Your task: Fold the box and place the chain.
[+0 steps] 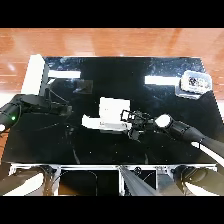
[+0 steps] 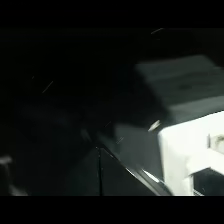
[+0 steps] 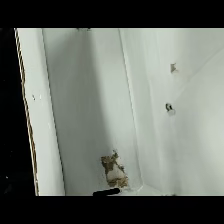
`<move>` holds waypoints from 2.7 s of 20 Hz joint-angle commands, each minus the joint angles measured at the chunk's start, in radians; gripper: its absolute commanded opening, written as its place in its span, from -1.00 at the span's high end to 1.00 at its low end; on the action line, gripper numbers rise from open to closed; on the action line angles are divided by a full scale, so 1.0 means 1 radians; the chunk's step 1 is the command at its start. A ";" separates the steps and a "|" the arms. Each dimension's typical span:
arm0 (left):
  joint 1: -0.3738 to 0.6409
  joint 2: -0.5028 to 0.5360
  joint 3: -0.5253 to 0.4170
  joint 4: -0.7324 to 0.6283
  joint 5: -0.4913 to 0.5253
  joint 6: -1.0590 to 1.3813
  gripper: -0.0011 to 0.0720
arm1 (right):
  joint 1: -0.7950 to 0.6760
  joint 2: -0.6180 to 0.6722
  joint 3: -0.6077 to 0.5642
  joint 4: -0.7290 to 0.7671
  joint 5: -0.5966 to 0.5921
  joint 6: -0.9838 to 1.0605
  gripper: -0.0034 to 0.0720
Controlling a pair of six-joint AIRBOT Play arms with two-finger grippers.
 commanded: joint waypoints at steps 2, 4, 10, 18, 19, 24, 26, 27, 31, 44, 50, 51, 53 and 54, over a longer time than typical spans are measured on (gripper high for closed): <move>0.037 -0.128 -0.001 -0.032 0.165 -0.099 0.91 | 0.000 0.000 0.000 0.000 0.000 0.001 -0.71; -0.022 -0.180 -0.001 -0.071 0.173 -0.110 0.91 | 0.000 0.000 0.000 0.000 0.000 0.001 -0.71; -0.165 -0.219 0.001 -0.160 0.089 -0.110 0.91 | 0.000 0.000 0.000 0.000 0.000 0.000 -0.71; -0.194 -0.219 0.011 -0.163 0.113 -0.099 0.89 | 0.000 0.000 0.000 0.000 0.000 0.000 -0.71; -0.193 -0.219 0.026 -0.159 0.130 -0.098 0.79 | 0.000 0.000 0.000 0.000 0.000 0.001 -0.71; -0.174 -0.219 0.127 -0.144 0.190 -0.095 -0.27 | 0.000 0.000 0.000 0.000 0.000 0.000 -0.71; -0.167 -0.219 0.155 -0.147 0.228 -0.095 -0.50 | 0.000 0.000 0.000 0.000 0.000 0.000 -0.71; -0.169 -0.219 0.161 -0.156 0.241 -0.095 -0.71 | 0.000 0.000 0.000 0.000 0.000 0.000 -0.71; -0.189 -0.219 0.177 -0.186 0.302 -0.095 -0.72 | 0.000 0.000 0.000 0.000 0.000 0.000 -0.71; -0.295 -0.219 0.208 -0.229 0.237 -0.126 -0.75 | 0.000 0.000 0.000 0.000 0.000 0.001 -0.71; -0.355 -0.217 0.220 -0.222 0.180 -0.187 -0.74 | 0.000 0.000 0.000 0.000 0.000 0.001 -0.71; -0.368 -0.217 0.220 -0.217 0.170 -0.193 -0.73 | 0.000 0.000 0.000 0.000 0.000 0.001 -0.71; -0.394 -0.217 0.220 -0.206 0.155 -0.213 -0.73 | 0.000 0.000 0.000 0.000 0.000 0.001 -0.71; -0.406 -0.217 0.220 -0.201 0.155 -0.220 -0.73 | 0.000 0.000 0.000 0.000 0.000 0.001 -0.71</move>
